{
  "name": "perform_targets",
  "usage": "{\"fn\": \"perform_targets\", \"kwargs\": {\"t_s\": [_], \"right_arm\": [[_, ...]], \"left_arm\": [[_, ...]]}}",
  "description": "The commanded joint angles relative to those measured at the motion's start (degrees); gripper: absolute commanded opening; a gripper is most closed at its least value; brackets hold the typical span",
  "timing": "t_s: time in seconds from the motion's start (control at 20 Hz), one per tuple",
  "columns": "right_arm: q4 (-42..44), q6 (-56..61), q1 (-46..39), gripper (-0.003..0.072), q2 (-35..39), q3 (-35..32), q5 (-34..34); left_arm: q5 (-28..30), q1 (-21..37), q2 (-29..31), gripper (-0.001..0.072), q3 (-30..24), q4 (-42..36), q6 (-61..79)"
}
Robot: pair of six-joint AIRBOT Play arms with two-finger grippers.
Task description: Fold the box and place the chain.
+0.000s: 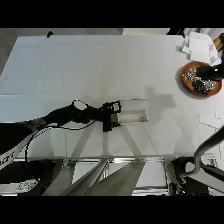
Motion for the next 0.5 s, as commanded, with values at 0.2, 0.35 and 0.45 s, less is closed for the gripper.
{"fn": "perform_targets", "kwargs": {"t_s": [0.2, 0.35, 0.45], "right_arm": [[0.26, -0.55, -7.34, 0.0171, -15.13, 4.61, -4.70], [0.24, 0.76, -7.34, 0.0171, -18.69, 4.61, -4.57], [0.24, 0.76, -7.34, 0.0171, -20.35, 4.61, -4.55]], "left_arm": [[0.00, 0.02, 0.00, 0.0252, 0.04, 0.00, 0.02], [0.02, 0.02, 0.00, 0.0252, 0.04, 0.02, 0.04], [0.02, 0.02, 0.00, 0.0252, 0.04, 0.02, 0.04]]}}
